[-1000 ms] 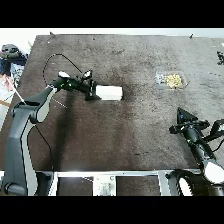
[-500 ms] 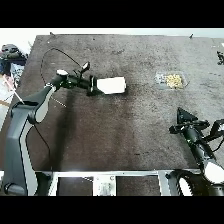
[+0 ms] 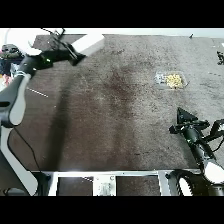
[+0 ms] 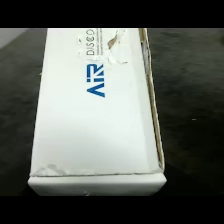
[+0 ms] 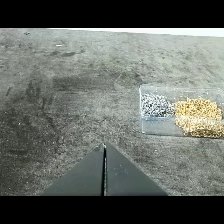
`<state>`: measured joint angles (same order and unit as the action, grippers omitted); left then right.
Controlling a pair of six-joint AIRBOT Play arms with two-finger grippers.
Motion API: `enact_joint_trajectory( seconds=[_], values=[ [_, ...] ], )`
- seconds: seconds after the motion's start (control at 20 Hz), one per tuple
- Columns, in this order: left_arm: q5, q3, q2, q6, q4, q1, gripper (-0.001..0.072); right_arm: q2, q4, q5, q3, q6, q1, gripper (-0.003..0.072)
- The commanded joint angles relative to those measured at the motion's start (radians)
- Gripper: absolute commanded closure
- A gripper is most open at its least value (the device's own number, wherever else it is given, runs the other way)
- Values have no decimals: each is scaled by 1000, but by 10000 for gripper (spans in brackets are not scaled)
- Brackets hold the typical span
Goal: Fold the box and place the chain.
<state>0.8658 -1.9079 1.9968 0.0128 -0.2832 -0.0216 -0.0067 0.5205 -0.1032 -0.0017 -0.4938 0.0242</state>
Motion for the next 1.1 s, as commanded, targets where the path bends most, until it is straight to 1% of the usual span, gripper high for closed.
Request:
enact_joint_trajectory(
  seconds=[0.0, 0.05, 0.15, 0.2, 0.25, 0.35, 0.5, 0.8, 0.85, 0.95, 1.05],
  values=[
    [-143, -1, -42, -263, -207, -122, 699, 0, 0, 0, 0, 0, 0, 677],
    [-143, 0, -42, -368, -309, -157, 700, 1, 0, 0, 0, 0, 0, 677],
    [-141, 6, -40, -497, -455, -217, 699, 0, 0, 0, 0, 0, 0, 678],
    [-142, 6, -37, -546, -505, -249, 699, 0, 0, 0, 0, 0, 0, 677],
    [-142, 6, -33, -586, -523, -282, 699, 0, 0, 0, 0, 0, 0, 678],
    [-168, 23, -30, -659, -526, -341, 699, 0, 0, 0, 0, 0, 0, 678],
    [-261, 79, -30, -694, -525, -394, 699, 0, 0, 0, 0, 0, 0, 678],
    [-509, 238, -27, -692, -515, -386, 699, 0, 0, 0, 0, 0, 0, 678],
    [-520, 248, -20, -690, -514, -385, 698, 0, 0, 0, 0, 0, 0, 677],
    [-476, 248, 3, -652, -508, -385, 698, 0, 0, 0, 0, 0, 0, 677],
    [-452, 248, 18, -588, -457, -384, 698, 0, 0, 0, 0, 0, 0, 678]
  ],
)
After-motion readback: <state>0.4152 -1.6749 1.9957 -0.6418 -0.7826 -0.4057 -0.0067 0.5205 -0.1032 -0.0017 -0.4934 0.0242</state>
